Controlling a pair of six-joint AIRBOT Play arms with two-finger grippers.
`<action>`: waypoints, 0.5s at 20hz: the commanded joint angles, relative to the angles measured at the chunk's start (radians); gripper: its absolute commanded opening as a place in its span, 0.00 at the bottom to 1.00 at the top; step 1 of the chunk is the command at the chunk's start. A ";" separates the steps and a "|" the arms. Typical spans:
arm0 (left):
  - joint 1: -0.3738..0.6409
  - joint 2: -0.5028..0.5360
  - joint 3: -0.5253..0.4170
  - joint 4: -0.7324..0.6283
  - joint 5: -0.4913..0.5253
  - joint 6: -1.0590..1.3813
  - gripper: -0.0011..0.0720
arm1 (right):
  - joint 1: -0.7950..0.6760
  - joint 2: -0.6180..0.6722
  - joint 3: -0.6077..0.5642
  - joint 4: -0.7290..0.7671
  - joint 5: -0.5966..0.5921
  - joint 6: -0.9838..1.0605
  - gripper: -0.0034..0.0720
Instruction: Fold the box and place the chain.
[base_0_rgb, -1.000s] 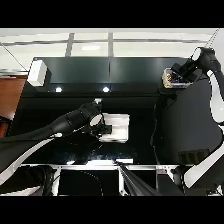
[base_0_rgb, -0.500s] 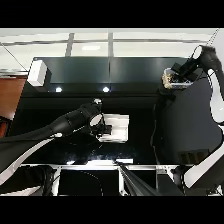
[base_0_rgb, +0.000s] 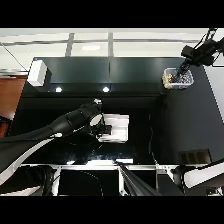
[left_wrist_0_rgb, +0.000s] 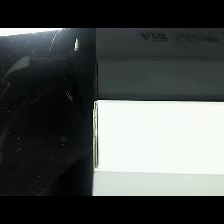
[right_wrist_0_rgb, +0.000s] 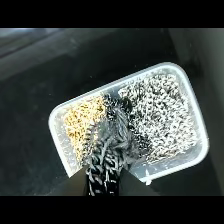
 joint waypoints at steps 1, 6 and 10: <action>0.000 0.000 0.000 0.000 -0.001 0.000 0.06 | 0.002 0.050 0.001 0.002 -0.011 -0.061 0.08; 0.000 0.000 0.000 0.000 -0.014 0.000 0.06 | 0.000 0.019 -0.019 -0.006 -0.034 -0.086 0.08; 0.000 0.000 0.000 0.000 -0.025 0.000 0.06 | -0.002 -0.056 -0.026 -0.011 -0.074 -0.083 0.08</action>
